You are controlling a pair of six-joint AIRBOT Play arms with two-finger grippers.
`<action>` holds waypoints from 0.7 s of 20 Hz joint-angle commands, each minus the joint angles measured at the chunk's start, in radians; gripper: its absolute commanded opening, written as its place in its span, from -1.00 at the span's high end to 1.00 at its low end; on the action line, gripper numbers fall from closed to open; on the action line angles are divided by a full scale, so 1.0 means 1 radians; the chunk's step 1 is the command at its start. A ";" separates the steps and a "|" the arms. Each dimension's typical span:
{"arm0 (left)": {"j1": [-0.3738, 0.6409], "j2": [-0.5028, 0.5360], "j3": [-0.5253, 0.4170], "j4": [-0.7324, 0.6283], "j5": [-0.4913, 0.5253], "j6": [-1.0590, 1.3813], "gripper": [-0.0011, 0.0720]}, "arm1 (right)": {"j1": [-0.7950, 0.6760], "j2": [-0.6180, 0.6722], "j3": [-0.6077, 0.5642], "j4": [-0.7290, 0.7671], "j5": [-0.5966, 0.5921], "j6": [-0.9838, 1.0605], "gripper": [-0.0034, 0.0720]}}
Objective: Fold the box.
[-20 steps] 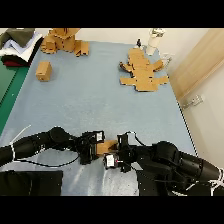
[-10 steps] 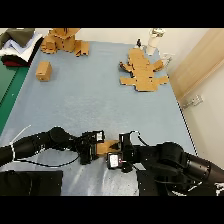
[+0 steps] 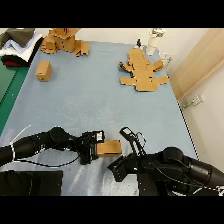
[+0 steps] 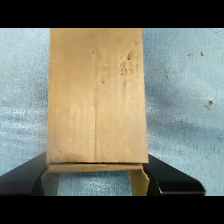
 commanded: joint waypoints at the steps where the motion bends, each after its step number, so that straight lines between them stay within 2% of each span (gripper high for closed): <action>1: 0.000 0.000 0.000 0.000 0.000 0.000 -0.28 | 0.025 -0.001 -0.097 0.115 0.318 0.369 0.91; 3: 0.000 0.000 0.000 0.000 0.000 0.000 -0.28 | 0.024 -0.023 -0.106 0.095 0.460 0.386 0.91; 4: 0.000 0.000 0.000 0.000 0.000 0.000 -0.28 | 0.023 -0.036 -0.106 0.092 0.483 0.385 0.91; 14: 0.000 0.000 0.000 0.000 0.000 0.000 -0.28 | 0.024 -0.116 -0.106 0.076 0.483 0.385 0.91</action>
